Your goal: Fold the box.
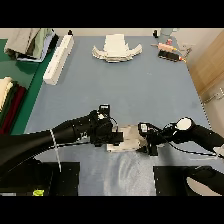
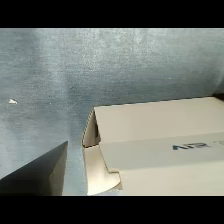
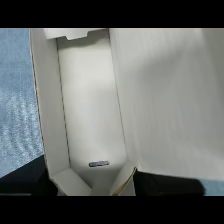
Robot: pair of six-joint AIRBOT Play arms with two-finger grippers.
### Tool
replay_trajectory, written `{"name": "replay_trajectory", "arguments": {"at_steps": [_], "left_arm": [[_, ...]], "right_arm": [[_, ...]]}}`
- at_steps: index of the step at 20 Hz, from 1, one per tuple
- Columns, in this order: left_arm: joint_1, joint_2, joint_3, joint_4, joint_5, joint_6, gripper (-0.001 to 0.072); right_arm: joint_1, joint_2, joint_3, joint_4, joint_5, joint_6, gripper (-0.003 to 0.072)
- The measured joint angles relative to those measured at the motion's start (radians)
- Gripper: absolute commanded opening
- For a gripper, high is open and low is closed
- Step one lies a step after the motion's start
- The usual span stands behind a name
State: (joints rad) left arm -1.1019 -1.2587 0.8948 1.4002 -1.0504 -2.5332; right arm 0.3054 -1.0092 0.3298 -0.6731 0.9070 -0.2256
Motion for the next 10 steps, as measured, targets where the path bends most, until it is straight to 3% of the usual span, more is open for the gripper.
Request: {"name": "replay_trajectory", "arguments": {"at_steps": [10], "left_arm": [[-0.046, -0.057, 0.073, 0.010, -0.045, -0.029, 0.0482]], "right_arm": [[0.000, 0.000, 0.000, 0.000, 0.000, 0.000, 0.0601]]}}
